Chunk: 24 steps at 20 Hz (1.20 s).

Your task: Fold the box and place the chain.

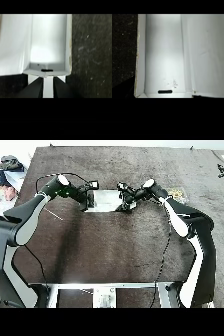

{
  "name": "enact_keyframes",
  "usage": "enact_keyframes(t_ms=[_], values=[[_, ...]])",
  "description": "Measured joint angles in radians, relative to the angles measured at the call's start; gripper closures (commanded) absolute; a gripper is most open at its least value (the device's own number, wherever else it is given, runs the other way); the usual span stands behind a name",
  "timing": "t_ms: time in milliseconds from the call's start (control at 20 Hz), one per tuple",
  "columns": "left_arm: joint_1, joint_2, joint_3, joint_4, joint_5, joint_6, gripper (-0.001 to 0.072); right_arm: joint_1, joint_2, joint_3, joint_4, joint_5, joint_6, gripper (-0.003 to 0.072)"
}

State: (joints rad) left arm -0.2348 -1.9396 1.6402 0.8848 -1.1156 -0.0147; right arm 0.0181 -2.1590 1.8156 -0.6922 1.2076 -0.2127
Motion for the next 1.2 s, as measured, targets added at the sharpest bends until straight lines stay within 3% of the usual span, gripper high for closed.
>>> enact_keyframes(t_ms=[400,500,600,700,900,1000,1200], values=[[0.002,-0.029,0.0,-0.123,-0.016,0.075,0.0572,0.0,0.0,0.0,0.0,0.0,-0.001,0.0407],[0.001,-0.033,0.0,-0.158,-0.012,0.095,0.038,0.0,0.0,0.0,0.0,0.0,-0.001,0.0407],[0.001,-0.036,0.0,-0.175,-0.006,0.105,0.0378,0.0,0.0,0.0,0.0,0.0,-0.001,0.0407],[0.001,-0.037,0.0,-0.182,-0.003,0.112,0.0125,0.0,0.0,0.0,0.0,0.0,-0.001,0.0407],[0.001,-0.038,0.0,-0.182,0.003,0.115,0.0124,0.0,0.0,0.0,-0.001,0.001,-0.001,0.0407],[0.001,-0.038,0.0,-0.182,0.005,0.116,-0.0009,0.0,0.0,0.0,-0.001,0.001,0.0,0.0407],[0.001,-0.038,0.0,-0.176,0.006,0.111,-0.0005,0.0,0.0,0.0,0.0,0.001,0.0,0.0407]])
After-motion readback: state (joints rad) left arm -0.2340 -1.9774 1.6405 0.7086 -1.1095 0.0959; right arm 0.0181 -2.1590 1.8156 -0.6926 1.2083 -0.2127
